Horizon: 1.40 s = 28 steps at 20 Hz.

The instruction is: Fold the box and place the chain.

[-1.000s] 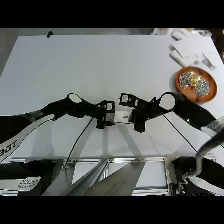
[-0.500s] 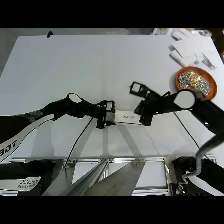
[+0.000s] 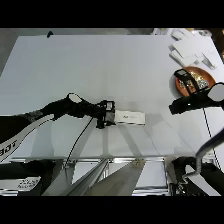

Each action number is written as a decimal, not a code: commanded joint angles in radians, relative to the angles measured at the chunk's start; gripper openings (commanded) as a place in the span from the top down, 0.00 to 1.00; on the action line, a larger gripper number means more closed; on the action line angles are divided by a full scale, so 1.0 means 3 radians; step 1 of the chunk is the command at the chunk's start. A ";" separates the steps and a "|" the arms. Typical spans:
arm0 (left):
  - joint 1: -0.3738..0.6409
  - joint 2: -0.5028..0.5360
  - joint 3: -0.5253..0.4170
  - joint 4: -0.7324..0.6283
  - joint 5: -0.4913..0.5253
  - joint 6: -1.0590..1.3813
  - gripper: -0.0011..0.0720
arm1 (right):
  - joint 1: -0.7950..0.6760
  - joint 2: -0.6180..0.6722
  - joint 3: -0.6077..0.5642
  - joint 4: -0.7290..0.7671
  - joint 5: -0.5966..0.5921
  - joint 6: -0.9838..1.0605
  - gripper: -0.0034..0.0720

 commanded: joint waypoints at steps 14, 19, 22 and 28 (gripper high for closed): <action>0.0210 0.0495 0.0003 0.0108 -0.0069 -0.0479 0.71 | -0.0351 0.0005 -0.0003 -0.0118 0.0078 0.0219 0.93; 0.1007 0.1078 0.0001 0.0740 -0.0145 -0.1601 0.71 | -0.0351 0.0005 -0.0003 -0.0118 0.0078 0.0217 0.93; 0.1610 0.1221 0.0000 0.1420 -0.0282 -0.2314 0.71 | -0.0351 0.0005 -0.0003 -0.0118 0.0078 0.0219 0.93; 0.2958 0.1240 -0.0008 0.2160 -0.0470 -0.3215 0.71 | -0.0351 0.0005 -0.0003 -0.0118 0.0078 0.0219 0.93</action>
